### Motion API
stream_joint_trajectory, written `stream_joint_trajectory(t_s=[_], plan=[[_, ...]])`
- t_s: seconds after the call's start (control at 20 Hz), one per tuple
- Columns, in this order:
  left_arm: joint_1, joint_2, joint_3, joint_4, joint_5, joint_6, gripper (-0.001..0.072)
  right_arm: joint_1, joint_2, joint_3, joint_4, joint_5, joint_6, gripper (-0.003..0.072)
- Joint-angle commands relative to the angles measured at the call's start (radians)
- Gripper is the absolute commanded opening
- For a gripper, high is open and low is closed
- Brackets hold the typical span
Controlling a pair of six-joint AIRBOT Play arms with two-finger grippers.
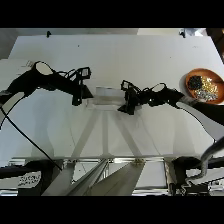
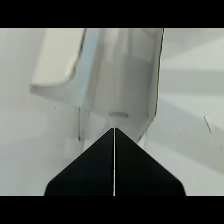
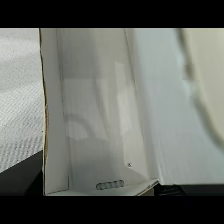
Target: Fold the box and place the chain.
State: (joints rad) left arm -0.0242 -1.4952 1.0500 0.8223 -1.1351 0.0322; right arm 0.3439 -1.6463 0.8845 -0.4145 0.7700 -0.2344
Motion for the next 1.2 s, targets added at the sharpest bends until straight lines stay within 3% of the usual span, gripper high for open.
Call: stream_joint_trajectory(t_s=[0.0, 0.15, 0.4, 0.5, 0.7, 0.75, 0.85, 1.15], plan=[[0.004, -0.001, -0.038, 0.085, 0.070, -0.041, 0.0009, 0.000, 0.001, 0.000, 0.000, 0.000, 0.000, 0.0337], [0.004, -0.004, -0.043, 0.171, 0.100, -0.049, 0.0009, 0.000, 0.001, 0.000, 0.000, 0.000, 0.000, 0.0337], [0.005, -0.003, -0.043, 0.454, 0.114, -0.237, 0.0010, 0.000, 0.001, 0.000, 0.000, 0.000, 0.000, 0.0337], [0.004, -0.003, -0.043, 0.437, 0.114, -0.235, 0.0016, 0.000, 0.001, 0.000, 0.000, 0.000, 0.000, 0.0337], [0.004, -0.003, -0.043, 0.314, 0.106, -0.131, 0.0292, 0.000, 0.001, 0.000, 0.000, 0.000, 0.000, 0.0337], [0.004, -0.003, -0.043, 0.277, 0.105, -0.101, 0.0307, 0.000, 0.001, 0.000, 0.000, 0.000, 0.000, 0.0337], [0.003, -0.003, -0.043, 0.208, 0.106, -0.050, 0.0425, 0.000, 0.001, 0.000, 0.000, 0.000, 0.000, 0.0337], [-0.031, -0.004, -0.043, 0.153, 0.086, 0.125, 0.0429, 0.000, 0.001, 0.000, 0.000, 0.000, 0.000, 0.0337]])
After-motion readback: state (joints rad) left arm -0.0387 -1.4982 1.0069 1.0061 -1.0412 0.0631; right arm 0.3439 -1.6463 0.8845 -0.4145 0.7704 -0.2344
